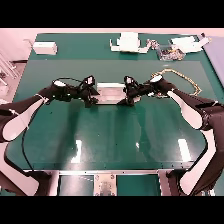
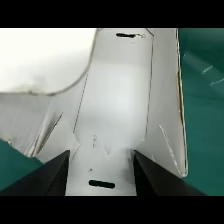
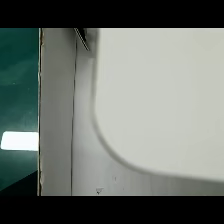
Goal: Fold the box and place the chain.
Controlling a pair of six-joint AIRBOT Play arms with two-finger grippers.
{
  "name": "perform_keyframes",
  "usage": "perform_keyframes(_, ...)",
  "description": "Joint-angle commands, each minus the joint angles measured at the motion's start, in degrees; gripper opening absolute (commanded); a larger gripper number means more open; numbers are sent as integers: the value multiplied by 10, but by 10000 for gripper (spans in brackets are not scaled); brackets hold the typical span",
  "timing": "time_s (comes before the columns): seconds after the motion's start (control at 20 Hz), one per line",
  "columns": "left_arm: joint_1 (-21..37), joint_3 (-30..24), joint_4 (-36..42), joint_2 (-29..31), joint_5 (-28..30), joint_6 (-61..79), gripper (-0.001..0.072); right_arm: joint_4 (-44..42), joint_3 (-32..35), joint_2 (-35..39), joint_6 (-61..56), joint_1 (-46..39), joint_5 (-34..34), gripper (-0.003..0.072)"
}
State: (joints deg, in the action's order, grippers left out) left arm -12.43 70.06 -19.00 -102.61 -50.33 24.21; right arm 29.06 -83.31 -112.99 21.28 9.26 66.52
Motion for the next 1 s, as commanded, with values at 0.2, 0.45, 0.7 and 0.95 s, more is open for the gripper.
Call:
perform_keyframes(0.2,0,1,6,-3,2,13,630,-1,0,0,0,0,0,592)
perform_keyframes(0.45,0,1,6,-3,28,14,627,-1,0,0,-1,0,0,592)
perform_keyframes(0.7,0,1,10,-2,50,49,288,-1,0,0,-1,0,0,592)
perform_keyframes(0.95,22,0,31,-2,39,93,50,-1,0,0,-1,0,0,592)
